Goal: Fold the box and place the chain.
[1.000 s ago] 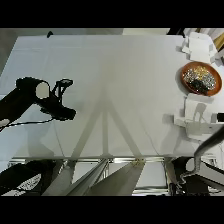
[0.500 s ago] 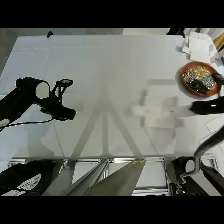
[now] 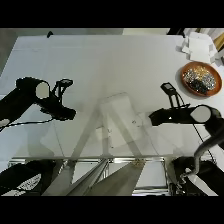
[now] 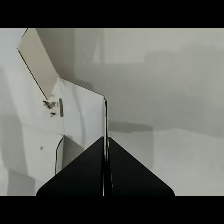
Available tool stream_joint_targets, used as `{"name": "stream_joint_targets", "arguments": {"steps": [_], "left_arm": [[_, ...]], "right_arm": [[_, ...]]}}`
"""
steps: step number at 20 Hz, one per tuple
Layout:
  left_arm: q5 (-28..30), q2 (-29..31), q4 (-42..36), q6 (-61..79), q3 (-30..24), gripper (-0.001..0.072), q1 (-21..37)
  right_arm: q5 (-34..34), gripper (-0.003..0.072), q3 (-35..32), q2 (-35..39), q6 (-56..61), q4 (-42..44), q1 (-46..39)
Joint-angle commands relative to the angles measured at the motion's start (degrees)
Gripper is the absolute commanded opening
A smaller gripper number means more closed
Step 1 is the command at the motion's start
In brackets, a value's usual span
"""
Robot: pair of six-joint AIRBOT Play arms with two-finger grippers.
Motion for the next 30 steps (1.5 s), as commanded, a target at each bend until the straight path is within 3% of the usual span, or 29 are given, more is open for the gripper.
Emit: {"name": "stream_joint_targets", "arguments": {"steps": [1, 18, 25, 27, 29, 30], "left_arm": [[0.00, 0.04, 0.02, 0.00, -0.02, 0.0010, -0.04], [0.11, 0.04, 0.07, 0.33, -0.02, 0.0010, -0.04], [11.41, 0.04, -0.42, 3.39, -0.02, 0.0010, -0.07], [13.57, 0.02, -4.11, 1.86, -0.02, 0.0010, -0.07], [16.04, 0.02, -7.61, 8.04, -0.02, 0.0088, -0.07], [17.94, -0.09, -9.60, 12.35, -0.02, 0.0189, -0.07]], "right_arm": [[-9.84, 0.0012, -0.61, 0.17, 6.34, 0.00, 7.96], [-12.26, 0.0012, -0.63, -0.02, 12.68, -4.48, 8.61], [-12.02, 0.0013, -0.63, -0.02, 12.66, -4.52, 8.61], [-11.93, 0.0013, -0.63, -0.02, 12.66, -4.50, 8.61], [-11.96, 0.0013, -0.61, -0.02, 12.66, -4.50, 8.61], [-11.91, 0.0013, -0.63, -0.02, 12.68, -4.50, 8.61]]}}
